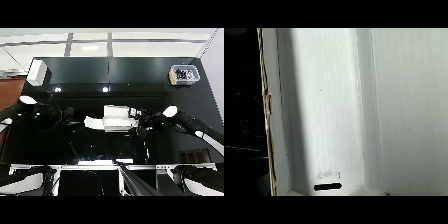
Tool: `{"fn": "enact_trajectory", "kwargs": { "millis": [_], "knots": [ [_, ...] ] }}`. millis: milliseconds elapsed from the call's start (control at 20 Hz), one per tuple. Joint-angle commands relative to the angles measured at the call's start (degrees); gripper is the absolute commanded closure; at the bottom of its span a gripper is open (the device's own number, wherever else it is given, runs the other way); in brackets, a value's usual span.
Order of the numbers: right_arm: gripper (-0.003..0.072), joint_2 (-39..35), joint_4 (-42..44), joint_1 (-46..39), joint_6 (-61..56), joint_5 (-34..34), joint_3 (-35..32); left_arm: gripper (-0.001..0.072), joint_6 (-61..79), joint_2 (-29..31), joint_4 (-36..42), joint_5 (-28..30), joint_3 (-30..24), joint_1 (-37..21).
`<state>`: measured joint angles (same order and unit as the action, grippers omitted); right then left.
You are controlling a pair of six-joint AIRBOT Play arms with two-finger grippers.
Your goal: Fold the box and place the chain.
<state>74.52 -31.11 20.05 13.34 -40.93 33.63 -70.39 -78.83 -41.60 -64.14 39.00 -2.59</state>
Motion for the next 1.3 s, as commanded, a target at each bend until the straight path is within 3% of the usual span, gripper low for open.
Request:
{"fn": "enact_trajectory", "kwargs": {
  "millis": [0,150,650,700,750,800,850,1100,1250],
  "knots": [
    [0.055,0.02,0.0,0.07,-0.02,-0.02,0.04,0.0686,2.69,-4.85,1.77,1.55,0.66,6.86],
    [0.0551,0.02,0.0,0.07,-0.02,-0.02,0.04,0.0686,4.44,-6.34,1.99,1.99,1.46,9.7],
    [0.0551,0.02,0.0,0.07,-0.02,-0.02,0.04,0.0682,14.93,-6.34,13.2,-2.6,2.05,10.21],
    [0.055,0.02,0.0,0.07,-0.02,-0.02,0.04,0.0602,14.91,-6.34,13.16,-3.74,2.6,10.21],
    [0.0551,0.02,0.0,0.07,-0.02,-0.02,0.04,0.0421,14.86,-6.34,13.16,-5.05,3.15,10.23],
    [0.0551,0.02,0.0,0.07,-0.02,-0.02,0.04,0.0164,14.84,-6.34,13.18,-6.54,3.78,10.27],
    [0.0551,0.02,0.0,0.07,-0.02,-0.02,0.04,0.0066,14.67,-6.34,13.16,-7.41,4.37,10.29],
    [0.0551,0.02,0.0,0.07,-0.02,-0.02,0.04,0.0089,14.16,-6.27,11.74,-7.56,8.85,13.14],
    [0.055,0.02,0.0,0.07,-0.02,-0.02,0.04,0.0209,9.2,-6.23,5.16,-4.66,13.64,18.84]
  ]
}}
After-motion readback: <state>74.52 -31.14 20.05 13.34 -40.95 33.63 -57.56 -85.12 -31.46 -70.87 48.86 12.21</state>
